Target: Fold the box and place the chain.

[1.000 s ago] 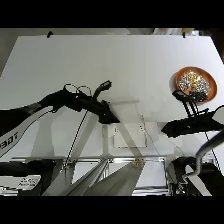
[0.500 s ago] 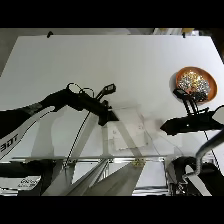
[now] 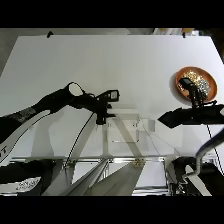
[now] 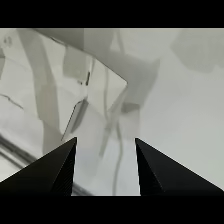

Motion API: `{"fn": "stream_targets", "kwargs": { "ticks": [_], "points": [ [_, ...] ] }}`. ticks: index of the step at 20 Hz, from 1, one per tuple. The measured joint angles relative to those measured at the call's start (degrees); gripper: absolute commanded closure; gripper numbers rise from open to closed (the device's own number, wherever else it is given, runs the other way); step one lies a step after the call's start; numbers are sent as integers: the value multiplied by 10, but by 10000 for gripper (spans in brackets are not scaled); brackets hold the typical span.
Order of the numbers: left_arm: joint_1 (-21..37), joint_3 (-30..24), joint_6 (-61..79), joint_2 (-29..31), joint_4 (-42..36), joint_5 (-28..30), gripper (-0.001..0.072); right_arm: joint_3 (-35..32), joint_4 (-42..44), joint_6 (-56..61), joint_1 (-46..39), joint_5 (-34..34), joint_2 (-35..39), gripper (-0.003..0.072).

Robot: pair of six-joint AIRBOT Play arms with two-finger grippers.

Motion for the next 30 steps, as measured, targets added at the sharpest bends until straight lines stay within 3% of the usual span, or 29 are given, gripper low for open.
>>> {"fn": "stream_targets", "kwargs": {
  "ticks": [5,15,17,18,19,20,23,28,29,30],
  "points": [
    [-16,0,5,-5,19,56,706,13,1,-13,0,-20,0,270],
    [-19,0,6,-19,18,66,699,15,-11,-41,0,-26,0,281],
    [-19,1,6,-20,19,67,699,15,-12,-52,0,-23,0,373],
    [-20,1,6,-20,19,67,699,15,-13,-61,0,-21,0,474],
    [-20,1,6,-20,20,67,699,13,-14,-71,3,-20,0,661],
    [-20,1,6,-20,20,67,699,10,-13,-82,9,-21,0,668],
    [-20,1,6,-20,21,67,699,-7,-3,-142,61,-33,-1,668],
    [-20,1,6,-20,21,66,699,-34,-19,-260,233,-70,-22,658],
    [-20,0,6,-20,21,66,699,-38,-30,-272,264,-76,-27,535],
    [-20,0,6,-20,21,65,699,-43,-39,-282,286,-87,-31,306]
  ]
}}
